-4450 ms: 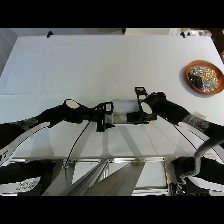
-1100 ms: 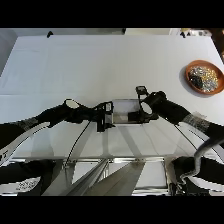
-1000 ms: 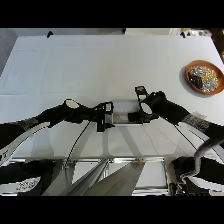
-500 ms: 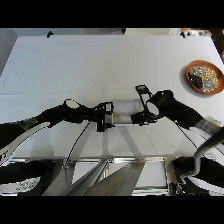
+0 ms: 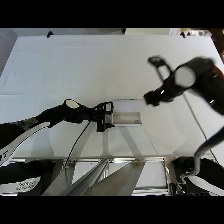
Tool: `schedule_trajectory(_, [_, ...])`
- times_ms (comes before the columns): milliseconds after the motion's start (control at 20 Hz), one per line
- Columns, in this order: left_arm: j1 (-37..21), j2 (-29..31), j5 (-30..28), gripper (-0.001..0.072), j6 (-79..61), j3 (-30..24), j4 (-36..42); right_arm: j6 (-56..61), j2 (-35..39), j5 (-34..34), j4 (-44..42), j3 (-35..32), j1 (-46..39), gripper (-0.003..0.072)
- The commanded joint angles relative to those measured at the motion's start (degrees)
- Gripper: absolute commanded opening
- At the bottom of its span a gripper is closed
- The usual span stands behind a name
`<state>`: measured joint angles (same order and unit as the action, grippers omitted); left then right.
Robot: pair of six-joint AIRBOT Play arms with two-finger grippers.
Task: Fold the box and place the chain.
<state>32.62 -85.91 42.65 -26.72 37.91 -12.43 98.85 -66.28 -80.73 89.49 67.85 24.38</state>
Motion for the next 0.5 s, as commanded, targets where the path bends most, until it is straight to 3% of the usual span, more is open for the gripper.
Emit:
schedule_trajectory(0, [0.0,0.0,0.0,0.0209,0.0,0.0,0.0,-7.2,-0.9,3.2,2.1,6.6,-13.1,0.0226])
schedule_trajectory(100, [0.0,0.0,0.0,0.0209,0.0,0.0,0.0,-9.9,-4.9,7.4,2.1,9.5,-22.6,0.0225])
schedule_trajectory(250, [0.0,0.0,0.0,0.0209,0.0,0.0,0.0,-12.2,-15.3,6.5,2.3,16.5,-34.6,0.0225])
schedule_trajectory(450, [0.0,0.0,0.0,0.0209,0.0,0.0,0.0,-11.7,-24.9,8.2,1.9,20.4,-44.2,0.0224])
